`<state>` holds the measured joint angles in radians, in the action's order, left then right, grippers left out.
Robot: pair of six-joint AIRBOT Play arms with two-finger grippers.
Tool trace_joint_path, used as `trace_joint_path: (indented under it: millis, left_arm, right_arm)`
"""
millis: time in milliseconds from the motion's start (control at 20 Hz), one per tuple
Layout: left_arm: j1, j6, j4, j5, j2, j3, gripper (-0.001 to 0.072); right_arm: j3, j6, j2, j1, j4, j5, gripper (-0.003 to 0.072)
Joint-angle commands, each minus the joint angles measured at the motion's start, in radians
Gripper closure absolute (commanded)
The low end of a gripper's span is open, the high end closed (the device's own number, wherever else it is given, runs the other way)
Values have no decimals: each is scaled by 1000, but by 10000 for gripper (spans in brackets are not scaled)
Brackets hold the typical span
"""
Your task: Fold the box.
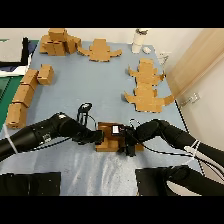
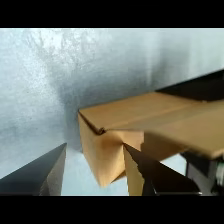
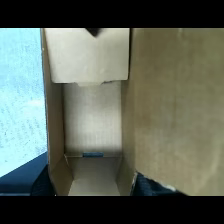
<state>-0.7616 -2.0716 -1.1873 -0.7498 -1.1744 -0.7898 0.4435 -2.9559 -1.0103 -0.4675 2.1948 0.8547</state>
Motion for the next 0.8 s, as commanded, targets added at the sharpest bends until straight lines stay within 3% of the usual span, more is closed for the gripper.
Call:
trace_joint_path:
  millis: [0, 450, 750]
  left_arm:
    - [-56, -158, -134, -43, -43, -51, 163]
    - [-162, -360, -284, -169, -166, -196, 164]
    - [-167, -360, -257, -151, -210, -207, 163]
  right_arm:
    - [1, 0, 1, -1, 0, 0, 166]
    - [1, 0, 1, -1, 0, 0, 167]
    - [1, 0, 1, -1, 0, 0, 166]
